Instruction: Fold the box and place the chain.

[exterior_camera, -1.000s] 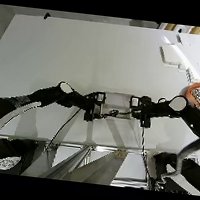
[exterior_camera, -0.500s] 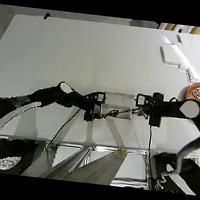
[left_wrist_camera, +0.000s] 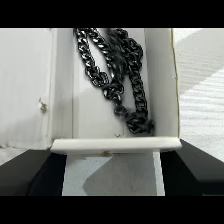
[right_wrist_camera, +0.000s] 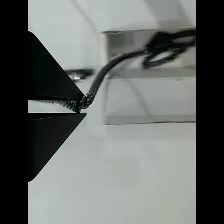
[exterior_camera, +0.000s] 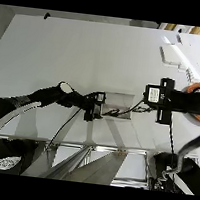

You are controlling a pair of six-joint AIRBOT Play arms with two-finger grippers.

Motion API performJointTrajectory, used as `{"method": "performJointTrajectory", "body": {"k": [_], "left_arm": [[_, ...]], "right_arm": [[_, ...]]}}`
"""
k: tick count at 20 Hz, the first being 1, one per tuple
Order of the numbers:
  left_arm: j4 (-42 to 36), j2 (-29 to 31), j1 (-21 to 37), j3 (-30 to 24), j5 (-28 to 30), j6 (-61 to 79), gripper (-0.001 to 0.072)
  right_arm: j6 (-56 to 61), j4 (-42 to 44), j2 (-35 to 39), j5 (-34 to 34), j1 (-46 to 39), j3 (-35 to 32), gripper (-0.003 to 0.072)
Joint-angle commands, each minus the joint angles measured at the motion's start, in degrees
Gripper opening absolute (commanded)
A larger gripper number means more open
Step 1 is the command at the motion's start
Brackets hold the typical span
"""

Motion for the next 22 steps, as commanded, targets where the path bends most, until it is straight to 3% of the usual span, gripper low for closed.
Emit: {"method": "performJointTrajectory", "body": {"k": [1,9,10,11,12,15,19,22], "left_arm": [[0.00,-0.02,0.02,0.07,0.02,0.00,0.0290],[0.00,-0.02,0.02,0.07,0.02,0.00,0.0290],[0.00,-0.02,0.00,0.07,0.02,0.00,0.0290],[0.00,-0.02,0.00,0.07,0.02,0.00,0.0290],[0.00,-0.02,0.02,0.07,0.02,0.00,0.0290],[0.00,-0.02,0.02,0.07,0.02,0.00,0.0290],[0.00,-0.02,0.00,0.07,0.00,0.00,0.0290],[0.00,-0.02,0.02,0.07,0.02,0.00,0.0290]], "right_arm": [[0.24,6.43,-1.42,-4.81,5.90,2.21,0.0019],[4.96,5.25,-17.59,-5.27,14.51,2.16,0.0021],[5.18,3.91,-18.80,-4.48,14.71,2.16,0.0031],[5.86,2.73,-19.43,-3.96,14.71,2.16,0.0117],[6.58,1.07,-19.34,-3.82,14.69,2.16,0.0204],[7.45,-3.19,-16.20,-2.78,12.96,2.16,0.0202],[6.97,-4.46,-13.25,2.71,4.13,1.97,0.0198],[2.58,-5.14,-13.25,2.99,-1.70,-2.19,0.0177]]}}
